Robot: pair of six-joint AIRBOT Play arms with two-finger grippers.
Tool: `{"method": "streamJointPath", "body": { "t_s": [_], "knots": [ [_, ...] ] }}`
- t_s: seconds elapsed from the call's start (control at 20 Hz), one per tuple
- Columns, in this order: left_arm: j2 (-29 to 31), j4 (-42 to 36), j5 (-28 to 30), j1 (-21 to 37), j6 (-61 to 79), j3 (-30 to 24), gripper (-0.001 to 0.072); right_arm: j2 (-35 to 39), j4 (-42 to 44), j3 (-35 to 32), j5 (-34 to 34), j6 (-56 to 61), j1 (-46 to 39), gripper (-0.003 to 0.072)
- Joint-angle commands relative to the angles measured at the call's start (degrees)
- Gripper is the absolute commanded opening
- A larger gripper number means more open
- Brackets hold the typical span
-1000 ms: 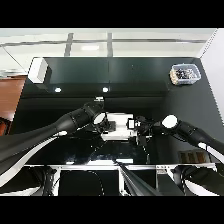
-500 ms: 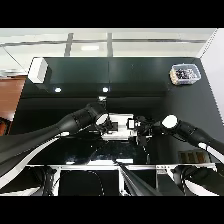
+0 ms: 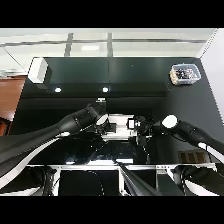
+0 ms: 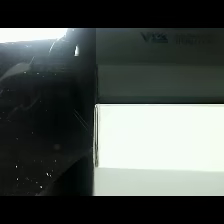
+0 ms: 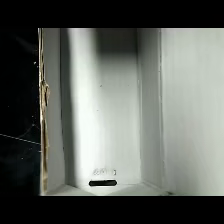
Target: Fold the box and place the chain.
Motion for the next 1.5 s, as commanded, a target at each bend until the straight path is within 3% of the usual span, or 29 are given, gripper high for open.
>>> {"method": "streamJointPath", "body": {
  "t_s": [0.0,0.2,0.35,0.4,0.5,0.55,0.65,0.85,1.3,1.35,1.4,1.45],
  "knots": [
    [-0.04,0.07,0.11,-0.13,0.04,0.07,0.0023,0.57,-1.33,0.0,0.44,0.17,0.02,0.0687],
    [-0.04,-0.04,-0.17,-0.15,0.04,0.07,0.0024,6.14,-12.26,0.0,4.83,7.56,0.02,0.0685],
    [-0.04,-0.04,-0.13,-0.17,0.07,0.07,0.0024,7.48,-14.14,0.0,6.78,8.17,0.04,0.0684],
    [-0.04,-0.04,-0.17,-0.17,0.07,0.07,0.0024,7.48,-13.29,0.0,6.27,8.15,0.04,0.0635],
    [-0.04,-0.07,-0.15,-0.17,0.07,0.07,0.0024,7.48,-12.02,0.0,4.63,8.13,0.04,0.0466],
    [-0.04,-0.17,-0.13,-0.17,0.07,0.07,0.0024,7.48,-11.02,0.0,4.59,8.13,0.04,0.0452],
    [-0.04,-0.33,-0.15,-0.2,0.09,0.07,0.0025,7.48,-9.22,0.0,5.07,7.85,0.09,0.0183],
    [-0.04,-0.31,-0.02,-0.2,0.09,0.07,0.0025,7.48,-7.45,0.0,4.72,7.89,0.07,0.0187],
    [-0.04,-0.31,0.0,-0.2,0.07,0.07,0.0026,4.02,7.39,-0.07,2.43,7.04,0.09,0.019],
    [-0.04,-0.33,0.02,-0.2,0.07,0.07,0.0025,3.48,8.24,-0.13,2.08,7.06,0.09,0.0306],
    [-0.04,-0.31,0.0,-0.2,0.07,0.07,0.0025,2.99,8.92,-0.17,1.92,7.08,0.09,0.0475],
    [-0.04,-0.31,0.0,-0.2,0.07,0.07,0.0026,2.91,8.48,-0.17,1.99,7.08,0.09,0.0297]
  ]
}}
